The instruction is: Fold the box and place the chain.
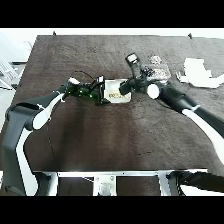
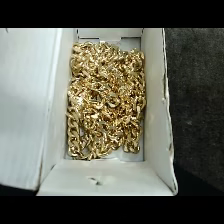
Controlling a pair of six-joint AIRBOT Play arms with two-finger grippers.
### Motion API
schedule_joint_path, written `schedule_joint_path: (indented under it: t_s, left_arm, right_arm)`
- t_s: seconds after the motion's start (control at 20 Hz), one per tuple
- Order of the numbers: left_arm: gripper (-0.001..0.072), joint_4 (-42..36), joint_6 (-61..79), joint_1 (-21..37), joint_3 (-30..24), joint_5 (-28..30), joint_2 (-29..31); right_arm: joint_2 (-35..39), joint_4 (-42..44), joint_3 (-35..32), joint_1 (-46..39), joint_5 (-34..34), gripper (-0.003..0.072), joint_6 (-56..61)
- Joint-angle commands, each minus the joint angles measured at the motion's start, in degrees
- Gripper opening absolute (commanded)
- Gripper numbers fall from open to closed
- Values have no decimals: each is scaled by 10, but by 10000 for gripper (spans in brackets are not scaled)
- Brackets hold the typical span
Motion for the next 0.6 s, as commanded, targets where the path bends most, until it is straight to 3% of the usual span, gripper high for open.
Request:
schedule_joint_path:
  t_s: [0.0, 0.15, 0.4, 0.45, 0.55]
  left_arm:
    - [420, 0, 0, 1, 0, 0, 0]
    - [420, 0, 0, 0, 0, 0, 0]
    - [420, 0, 0, 0, 0, 0, 0]
    - [420, 0, 0, 0, 0, 0, 0]
    - [420, 0, 0, 0, 0, 0, 0]
  right_arm:
    - [85, 0, 9, -39, 13, 390, -46]
    - [116, 49, 21, -103, 33, 389, -150]
    - [57, 426, 70, -220, 193, 363, -525]
    - [33, 479, 83, -243, 236, 306, -569]
    - [-27, 555, 119, -275, 319, 292, -624]
